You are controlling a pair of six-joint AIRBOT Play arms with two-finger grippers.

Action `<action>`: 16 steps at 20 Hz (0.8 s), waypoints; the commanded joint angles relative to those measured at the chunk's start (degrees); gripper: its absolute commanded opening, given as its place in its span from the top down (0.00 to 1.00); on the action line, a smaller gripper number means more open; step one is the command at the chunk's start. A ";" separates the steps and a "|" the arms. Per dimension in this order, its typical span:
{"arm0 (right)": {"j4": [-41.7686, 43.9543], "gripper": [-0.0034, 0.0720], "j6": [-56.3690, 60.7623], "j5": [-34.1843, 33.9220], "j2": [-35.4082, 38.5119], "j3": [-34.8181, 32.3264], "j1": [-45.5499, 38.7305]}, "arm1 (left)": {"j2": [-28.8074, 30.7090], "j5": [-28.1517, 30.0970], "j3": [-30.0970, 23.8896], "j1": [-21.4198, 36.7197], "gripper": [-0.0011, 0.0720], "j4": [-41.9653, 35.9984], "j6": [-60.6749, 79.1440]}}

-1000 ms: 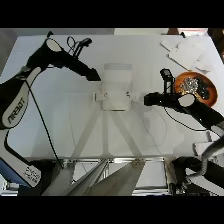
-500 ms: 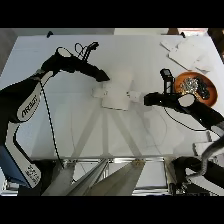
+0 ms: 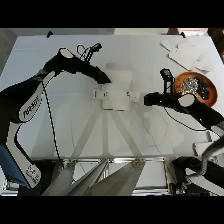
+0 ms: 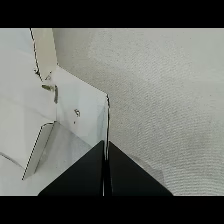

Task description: Fold the box and place the chain.

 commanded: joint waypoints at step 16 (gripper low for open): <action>0.02 0.94 0.02 0.02 0.04 -0.02 0.02 | -0.04 -4.15 0.02 -1.92 0.97 0.07 10.73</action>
